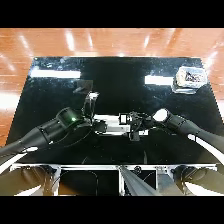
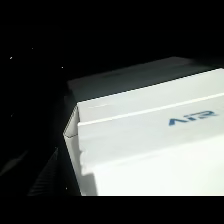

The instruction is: Fold the box and place the chain.

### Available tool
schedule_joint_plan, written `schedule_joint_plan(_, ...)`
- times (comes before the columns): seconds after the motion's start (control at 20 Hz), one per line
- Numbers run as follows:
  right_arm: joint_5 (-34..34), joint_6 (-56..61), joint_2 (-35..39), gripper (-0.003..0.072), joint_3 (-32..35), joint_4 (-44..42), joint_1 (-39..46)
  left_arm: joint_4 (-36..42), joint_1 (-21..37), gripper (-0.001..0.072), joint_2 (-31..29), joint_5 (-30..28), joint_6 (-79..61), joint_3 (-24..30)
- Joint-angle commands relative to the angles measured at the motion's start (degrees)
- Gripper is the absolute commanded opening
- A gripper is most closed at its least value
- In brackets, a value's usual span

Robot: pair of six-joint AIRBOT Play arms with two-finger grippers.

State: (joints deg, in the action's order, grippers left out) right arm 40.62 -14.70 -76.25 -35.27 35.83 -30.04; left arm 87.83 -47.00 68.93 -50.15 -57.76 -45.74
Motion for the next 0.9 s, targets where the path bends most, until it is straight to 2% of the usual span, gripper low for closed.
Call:
schedule_joint_plan(0.0, 0.02, 0.0, 0.02, 0.0543, -0.02, 0.0, 0.04, -2.32, -0.57, 0.0623, 3.3, -8.46, 3.15, -5.14)
schedule_joint_plan(0.15, 0.02, 0.0, 0.02, 0.0543, -0.02, 0.0, 0.04, -1.57, -0.55, 0.0622, 5.4, -8.87, 5.6, -7.61)
schedule_joint_plan(0.35, 0.02, 0.0, 0.02, 0.0543, -0.02, 0.0, 0.04, 3.21, -0.57, 0.0603, 8.96, -10.32, 5.25, -8.85)
schedule_joint_plan(0.4, 0.02, 0.0, 0.02, 0.0543, -0.02, 0.0, 0.04, 3.15, -0.57, 0.0602, 9.44, -10.75, 5.27, -9.05)
schedule_joint_plan(0.5, 0.02, 0.0, 0.02, 0.0543, -0.02, 0.0, 0.04, 2.58, -0.57, 0.0554, 9.99, -11.65, 5.27, -9.6)
schedule_joint_plan(0.85, 0.02, 0.0, 0.02, 0.0543, -0.02, 0.0, 0.04, 2.14, -0.5, 0.0554, 11.69, -12.44, 5.64, -9.99)
